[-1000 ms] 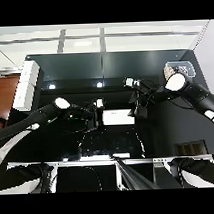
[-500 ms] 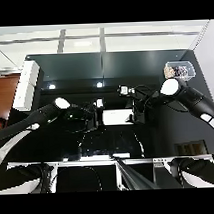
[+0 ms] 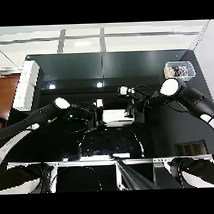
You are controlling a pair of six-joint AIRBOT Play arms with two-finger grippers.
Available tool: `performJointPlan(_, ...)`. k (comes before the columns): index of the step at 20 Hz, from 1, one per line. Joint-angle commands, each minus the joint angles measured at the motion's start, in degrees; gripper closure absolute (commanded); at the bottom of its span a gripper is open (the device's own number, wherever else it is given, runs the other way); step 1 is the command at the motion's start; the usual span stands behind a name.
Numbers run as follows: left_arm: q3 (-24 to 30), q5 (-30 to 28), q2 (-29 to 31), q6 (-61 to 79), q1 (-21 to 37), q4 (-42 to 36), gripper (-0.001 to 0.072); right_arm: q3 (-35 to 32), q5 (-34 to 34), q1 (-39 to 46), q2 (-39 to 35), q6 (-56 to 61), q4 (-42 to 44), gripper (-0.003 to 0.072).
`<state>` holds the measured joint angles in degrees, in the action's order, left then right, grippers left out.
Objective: Fold the box and place the chain.
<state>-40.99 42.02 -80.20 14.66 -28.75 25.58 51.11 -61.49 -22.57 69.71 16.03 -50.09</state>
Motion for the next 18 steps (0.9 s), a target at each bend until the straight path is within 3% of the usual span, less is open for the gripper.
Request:
performJointPlan(1,0.0,0.0,0.0,0.1,0.0,0.0,0.0376,0.0,0.0,-0.1,0.0,0.0,-0.1,0.0501)
performJointPlan(10,0.0,0.0,0.0,0.1,0.0,0.0,0.0375,0.0,-0.4,-0.1,0.0,0.0,-0.1,0.0504)
performJointPlan(11,0.0,0.0,0.0,0.1,0.0,0.0,0.0376,0.0,-0.4,-0.1,0.0,0.0,-0.1,0.0569)
performJointPlan(18,0.0,0.0,0.0,0.1,0.0,0.0,0.0375,0.0,-1.3,-0.1,0.0,0.0,-0.1,0.0566)
